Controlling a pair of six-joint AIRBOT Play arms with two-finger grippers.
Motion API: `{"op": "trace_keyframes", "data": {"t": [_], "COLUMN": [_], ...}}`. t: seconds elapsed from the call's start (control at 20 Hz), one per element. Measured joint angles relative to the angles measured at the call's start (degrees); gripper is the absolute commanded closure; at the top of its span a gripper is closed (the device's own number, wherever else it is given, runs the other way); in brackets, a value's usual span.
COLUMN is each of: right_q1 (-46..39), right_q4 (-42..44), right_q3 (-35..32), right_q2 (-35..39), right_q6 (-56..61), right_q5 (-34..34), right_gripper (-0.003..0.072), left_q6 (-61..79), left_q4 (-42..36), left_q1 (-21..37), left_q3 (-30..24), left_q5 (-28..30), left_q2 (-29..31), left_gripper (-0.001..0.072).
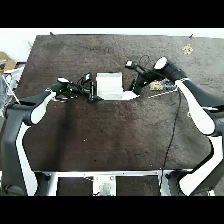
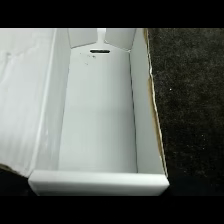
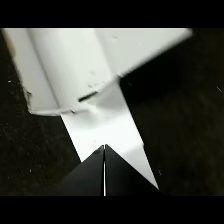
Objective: Fold the box and place the chain.
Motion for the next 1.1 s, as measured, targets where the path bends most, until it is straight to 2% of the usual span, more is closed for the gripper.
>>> {"op": "trace_keyframes", "data": {"t": [0.25,0.4,0.75,1.0,1.05,1.1], "right_q1": [-6.60,-9.97,-10.69,-9.90,-9.84,-9.84], "right_q4": [-1.44,-0.50,5.92,14.88,17.11,19.63], "right_q3": [-0.31,-2.78,-8.00,-8.70,-8.76,-8.76], "right_q2": [3.06,3.52,0.74,-4.00,-4.70,-5.16], "right_q6": [19.23,26.69,31.43,29.88,28.94,27.82], "right_q5": [1.18,2.05,-2.16,-1.49,-0.74,0.04], "right_gripper": [0.0690,0.0689,0.0690,0.0689,0.0674,0.0525], "left_q6": [0.02,0.02,0.04,0.04,0.04,0.04], "left_q4": [0.02,0.04,0.04,0.04,0.04,0.04], "left_q1": [0.00,0.00,0.00,0.00,0.00,0.00], "left_q3": [0.00,0.00,0.00,0.00,0.00,0.00], "left_q5": [0.00,-0.02,-0.02,-0.02,-0.04,-0.04], "left_q2": [0.02,0.00,0.02,0.02,0.02,0.00], "left_gripper": [0.0434,0.0434,0.0434,0.0434,0.0434,0.0434]}}
